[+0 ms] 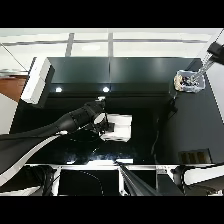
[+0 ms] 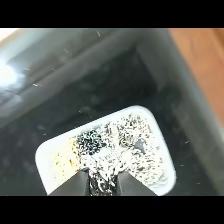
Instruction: Fold the box and place the chain.
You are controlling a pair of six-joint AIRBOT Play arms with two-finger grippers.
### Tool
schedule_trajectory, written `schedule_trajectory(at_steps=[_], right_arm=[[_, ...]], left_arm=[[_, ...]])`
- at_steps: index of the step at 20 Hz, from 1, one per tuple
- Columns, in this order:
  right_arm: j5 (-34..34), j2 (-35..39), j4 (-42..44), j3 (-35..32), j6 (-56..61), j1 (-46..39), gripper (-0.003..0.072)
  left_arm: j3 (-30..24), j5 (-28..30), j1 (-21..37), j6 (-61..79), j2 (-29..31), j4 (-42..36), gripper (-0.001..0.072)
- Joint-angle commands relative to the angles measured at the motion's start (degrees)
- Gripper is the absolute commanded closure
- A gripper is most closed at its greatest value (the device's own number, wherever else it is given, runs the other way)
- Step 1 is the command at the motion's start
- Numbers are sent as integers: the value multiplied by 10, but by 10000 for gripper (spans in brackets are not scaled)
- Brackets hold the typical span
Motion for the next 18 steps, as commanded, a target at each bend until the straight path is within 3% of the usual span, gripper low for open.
schedule_trajectory(at_steps=[1, 4, 11, 14, 18], right_arm=[[5, 69, 1, 6, -65, 0, 650], [3, 119, 12, 14, -95, -2, 650], [20, 218, 190, 41, -137, -18, 650], [75, 266, 292, 40, -158, -15, 650], [183, 317, 308, 40, -171, 42, 650]], left_arm=[[0, 1, 0, 0, 0, 0, 677], [0, 0, 0, 0, 0, 0, 677], [0, 0, 0, 0, 0, 0, 677], [0, 1, 0, 0, 0, 0, 677], [0, 1, 0, 0, 0, 0, 677]])
